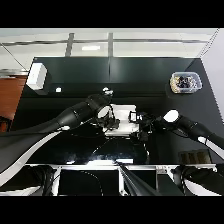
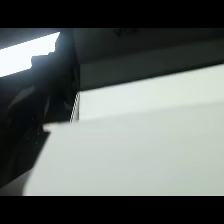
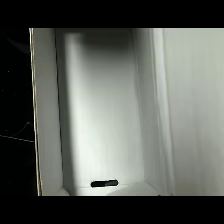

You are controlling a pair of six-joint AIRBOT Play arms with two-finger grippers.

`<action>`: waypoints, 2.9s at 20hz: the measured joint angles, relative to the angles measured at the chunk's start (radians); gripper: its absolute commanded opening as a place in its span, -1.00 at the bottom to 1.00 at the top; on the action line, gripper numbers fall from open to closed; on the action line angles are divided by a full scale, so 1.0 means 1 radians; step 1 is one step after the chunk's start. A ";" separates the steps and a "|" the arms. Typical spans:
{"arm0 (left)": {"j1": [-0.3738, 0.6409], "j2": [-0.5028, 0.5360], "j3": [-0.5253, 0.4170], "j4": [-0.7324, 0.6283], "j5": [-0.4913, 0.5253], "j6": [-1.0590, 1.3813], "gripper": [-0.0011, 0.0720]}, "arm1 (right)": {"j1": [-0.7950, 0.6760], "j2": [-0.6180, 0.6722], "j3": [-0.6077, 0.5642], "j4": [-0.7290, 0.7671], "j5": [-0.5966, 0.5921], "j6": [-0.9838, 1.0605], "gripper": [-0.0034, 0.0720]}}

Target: Fold the box and place the chain.

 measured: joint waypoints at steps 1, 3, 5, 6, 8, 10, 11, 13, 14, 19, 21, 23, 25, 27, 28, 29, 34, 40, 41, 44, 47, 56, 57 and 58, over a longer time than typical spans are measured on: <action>-0.001 -0.002 0.003 0.000 -0.012 -0.007 0.23 | 0.000 0.000 0.000 0.000 0.000 0.000 0.35; -0.002 -0.003 0.007 -0.005 -0.021 -0.021 -0.25 | 0.000 0.000 0.000 0.000 0.000 0.000 0.35; -0.003 -0.005 0.009 -0.008 -0.033 -0.034 -0.26 | 0.000 0.000 0.000 0.000 0.000 0.000 0.35; -0.003 -0.005 0.010 -0.009 -0.036 -0.044 -0.26 | 0.000 0.000 0.000 0.000 0.000 0.000 0.35; -0.003 -0.008 0.011 -0.008 -0.039 -0.070 -0.25 | 0.000 0.000 0.000 0.000 0.000 0.000 0.35; -0.003 -0.012 0.011 -0.001 -0.042 -0.095 -0.25 | 0.000 0.000 0.000 0.000 0.000 0.000 0.35; -0.003 -0.016 0.011 0.003 -0.042 -0.105 -0.25 | 0.000 0.000 0.000 0.000 0.000 0.000 0.35; -0.003 -0.026 0.013 0.008 -0.042 -0.118 -0.25 | 0.000 0.000 0.000 0.000 0.000 0.000 0.35; -0.003 -0.033 0.018 0.010 -0.042 -0.122 -0.25 | 0.000 0.000 0.000 0.001 0.000 0.000 0.35; -0.003 -0.075 0.051 0.016 -0.051 -0.125 -0.25 | 0.000 0.000 0.000 0.002 0.001 0.000 0.35; -0.003 -0.085 0.057 0.016 -0.069 -0.125 -0.25 | 0.000 0.000 0.000 0.002 0.002 0.000 0.35; -0.003 -0.099 0.060 0.016 -0.084 -0.125 -0.25 | 0.000 0.000 0.000 0.003 0.001 0.000 0.35; -0.003 -0.113 0.061 0.016 -0.091 -0.125 -0.25 | 0.000 0.000 0.000 0.004 0.002 0.000 0.35; -0.003 -0.123 0.063 0.015 -0.091 -0.125 -0.25 | 0.000 0.000 0.000 0.004 0.002 0.000 0.35; -0.003 -0.127 0.063 0.014 -0.091 -0.125 -0.25 | 0.000 0.000 0.000 0.004 0.002 0.000 0.35; -0.003 -0.129 0.063 0.014 -0.090 -0.125 -0.25 | 0.000 0.000 0.000 0.004 0.002 0.000 0.35; -0.003 -0.134 0.078 0.016 -0.090 -0.126 -0.25 | 0.000 0.000 0.000 0.004 0.002 0.000 0.35; 0.003 -0.136 0.089 0.017 -0.068 -0.129 -0.26 | 0.000 0.000 0.000 0.004 0.003 0.000 0.35; 0.006 -0.136 0.089 0.019 -0.067 -0.129 -0.39 | 0.000 0.000 0.000 0.004 0.002 0.000 0.35; 0.013 -0.136 0.090 0.024 -0.063 -0.136 -0.67 | 0.000 0.000 0.000 0.004 0.002 0.000 0.35; 0.015 -0.136 0.090 0.028 -0.059 -0.137 -0.90 | 0.000 0.000 0.000 0.004 0.003 0.001 0.35; 0.014 -0.137 0.093 0.021 -0.066 -0.137 -0.02 | 0.000 0.000 0.000 0.004 0.003 0.000 0.35; 0.014 -0.137 0.093 0.018 -0.068 -0.137 -0.03 | 0.000 0.000 0.000 0.004 0.002 0.000 0.35; 0.014 -0.137 0.093 0.018 -0.067 -0.137 -0.27 | 0.000 0.000 0.000 0.004 0.002 0.000 0.35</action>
